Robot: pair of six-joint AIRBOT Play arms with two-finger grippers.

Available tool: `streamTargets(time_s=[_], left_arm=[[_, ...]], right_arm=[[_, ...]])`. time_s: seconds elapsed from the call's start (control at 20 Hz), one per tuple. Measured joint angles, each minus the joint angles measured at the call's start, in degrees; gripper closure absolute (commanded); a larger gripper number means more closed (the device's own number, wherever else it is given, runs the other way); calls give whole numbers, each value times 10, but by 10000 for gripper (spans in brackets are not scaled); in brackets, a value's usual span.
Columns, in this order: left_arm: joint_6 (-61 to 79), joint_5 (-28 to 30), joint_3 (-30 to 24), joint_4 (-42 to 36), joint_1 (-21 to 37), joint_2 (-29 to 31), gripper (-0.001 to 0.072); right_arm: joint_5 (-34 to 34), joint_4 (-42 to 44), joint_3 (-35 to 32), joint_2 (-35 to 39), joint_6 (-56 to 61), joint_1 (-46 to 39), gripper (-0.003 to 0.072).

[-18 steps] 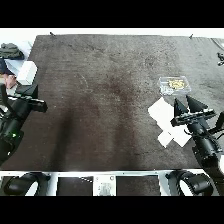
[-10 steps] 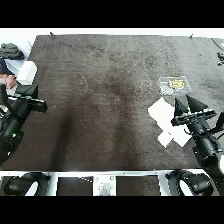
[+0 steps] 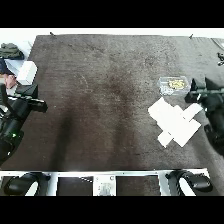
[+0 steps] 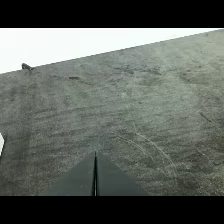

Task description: Fold the box and place the chain.

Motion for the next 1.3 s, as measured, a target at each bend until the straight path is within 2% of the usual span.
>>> streamTargets(time_s=[0.1, 0.35, 0.45, 0.85, 0.9, 1.1, 1.3], left_arm=[[0, 0, 0, 0, 0, 0, 698], [0, 0, 0, 0, 0, 0, 698], [0, 0, 0, 0, 0, 0, 698], [0, 0, 0, 0, 0, 0, 699], [0, 0, 0, 0, 0, 0, 698], [0, 0, 0, 0, 0, 0, 698], [0, 0, 0, 0, 0, 0, 698]], right_arm=[[102, -24, 54, -77, 19, -75, 267], [428, -183, 222, -274, 133, -273, 267], [515, -235, 290, -336, 165, -324, 268], [751, -501, 587, -595, 331, -382, 269], [773, -520, 617, -627, 345, -383, 310], [838, -577, 720, -733, 385, -385, 309], [881, -604, 785, -804, 400, -383, 308]])
